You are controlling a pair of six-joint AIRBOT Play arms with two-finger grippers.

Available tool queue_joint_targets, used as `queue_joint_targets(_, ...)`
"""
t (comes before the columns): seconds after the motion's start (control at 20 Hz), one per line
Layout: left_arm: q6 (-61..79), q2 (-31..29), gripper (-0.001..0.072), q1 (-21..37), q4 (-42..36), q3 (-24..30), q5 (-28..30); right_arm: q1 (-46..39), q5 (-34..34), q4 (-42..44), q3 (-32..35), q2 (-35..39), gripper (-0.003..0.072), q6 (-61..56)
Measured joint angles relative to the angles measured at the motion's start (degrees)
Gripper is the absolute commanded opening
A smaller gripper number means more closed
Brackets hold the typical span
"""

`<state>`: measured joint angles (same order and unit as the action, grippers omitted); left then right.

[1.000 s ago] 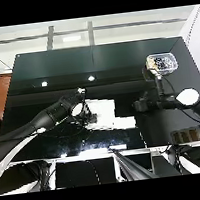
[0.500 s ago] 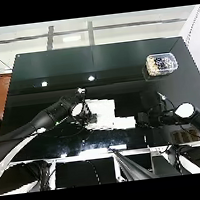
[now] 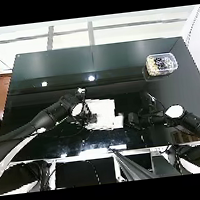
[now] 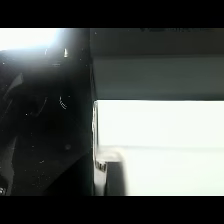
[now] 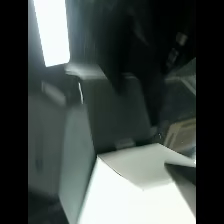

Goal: Fold the box and place the chain.

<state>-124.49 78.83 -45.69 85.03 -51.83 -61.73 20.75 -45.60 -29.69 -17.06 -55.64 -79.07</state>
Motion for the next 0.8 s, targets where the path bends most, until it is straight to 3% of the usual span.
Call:
queue_joint_targets(0.25, 0.0, 0.0, 0.0028, 0.0, 0.0, 0.0, 0.0, 1.3, -3.2, 1.9, -4.3, -0.3, 0.0623, 3.3)
queue_joint_targets(0.3, 0.0, 0.0, 0.0028, 0.0, 0.0, 0.0, 0.0, 1.6, -3.3, 1.9, -5.0, -0.3, 0.0546, 3.5)
queue_joint_targets(0.45, 0.1, 0.0, 0.0028, 0.0, 0.0, 0.0, 0.0, 2.9, -2.7, 2.1, -6.8, -0.3, 0.0544, 3.7)
queue_joint_targets(0.55, 0.2, 0.0, 0.0028, 0.0, 0.0, 0.0, 0.0, 4.2, -1.8, 1.8, -7.5, -0.3, 0.0476, 2.6)
queue_joint_targets(0.8, 0.4, 0.0, 0.0028, 0.0, 0.0, 0.0, 0.0, 8.0, -0.4, -2.1, -8.6, -0.8, 0.0476, -2.5)
